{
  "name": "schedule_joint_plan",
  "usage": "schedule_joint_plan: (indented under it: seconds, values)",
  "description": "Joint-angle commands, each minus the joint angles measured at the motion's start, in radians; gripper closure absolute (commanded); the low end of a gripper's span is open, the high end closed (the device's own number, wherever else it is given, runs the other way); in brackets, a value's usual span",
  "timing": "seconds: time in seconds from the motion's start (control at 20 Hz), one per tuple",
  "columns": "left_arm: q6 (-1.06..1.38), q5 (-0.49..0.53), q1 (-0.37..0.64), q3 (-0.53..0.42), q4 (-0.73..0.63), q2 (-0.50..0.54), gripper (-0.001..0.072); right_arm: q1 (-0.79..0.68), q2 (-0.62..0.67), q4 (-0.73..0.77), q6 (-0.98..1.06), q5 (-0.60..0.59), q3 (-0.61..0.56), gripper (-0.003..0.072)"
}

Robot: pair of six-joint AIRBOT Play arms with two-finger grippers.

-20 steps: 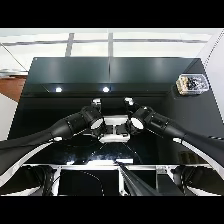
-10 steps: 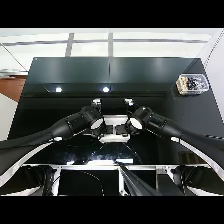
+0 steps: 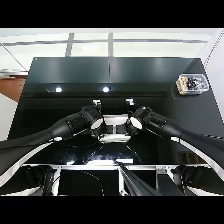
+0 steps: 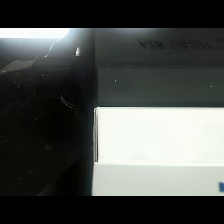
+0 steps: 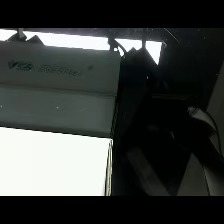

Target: Fold the box and place the chain.

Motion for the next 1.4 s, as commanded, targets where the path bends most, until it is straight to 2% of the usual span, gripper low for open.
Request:
schedule_joint_plan:
  seconds: [0.0, 0.05, 0.15, 0.2, 0.25, 0.4, 1.0, 1.05, 1.2, 1.35]
  values:
    - [0.003, 0.000, 0.001, 0.000, 0.003, 0.000, 0.0682, 0.001, 0.000, 0.011, 0.000, -0.005, 0.001, 0.0526]
    - [0.003, 0.000, 0.001, 0.000, 0.003, 0.000, 0.0682, 0.001, 0.000, 0.011, 0.000, -0.005, 0.001, 0.0478]
    - [0.003, 0.000, 0.001, 0.000, 0.003, 0.000, 0.0682, 0.001, 0.000, 0.011, 0.000, -0.005, 0.001, 0.0480]
    - [0.003, 0.000, 0.001, 0.000, 0.003, 0.000, 0.0682, 0.001, 0.000, 0.011, 0.000, -0.005, 0.001, 0.0515]
    - [0.003, 0.000, 0.001, 0.000, 0.004, 0.000, 0.0682, 0.001, 0.000, 0.011, 0.000, -0.005, 0.001, 0.0616]
    - [0.003, 0.000, 0.001, 0.000, 0.003, 0.000, 0.0682, 0.001, 0.000, 0.010, -0.001, -0.005, 0.001, 0.0645]
    - [0.003, 0.000, 0.001, 0.000, 0.003, 0.000, 0.0682, 0.001, 0.001, 0.008, -0.003, -0.008, 0.001, 0.0634]
    - [0.003, 0.000, 0.001, 0.000, 0.003, 0.000, 0.0682, 0.001, 0.001, 0.008, 0.003, -0.005, 0.001, 0.0574]
    - [0.003, 0.000, 0.001, 0.000, 0.004, 0.000, 0.0682, 0.001, 0.010, 0.007, 0.012, -0.003, 0.001, 0.0269]
    - [0.003, 0.000, 0.001, 0.000, 0.004, 0.000, 0.0682, 0.001, 0.045, -0.022, 0.011, 0.003, 0.001, 0.0260]
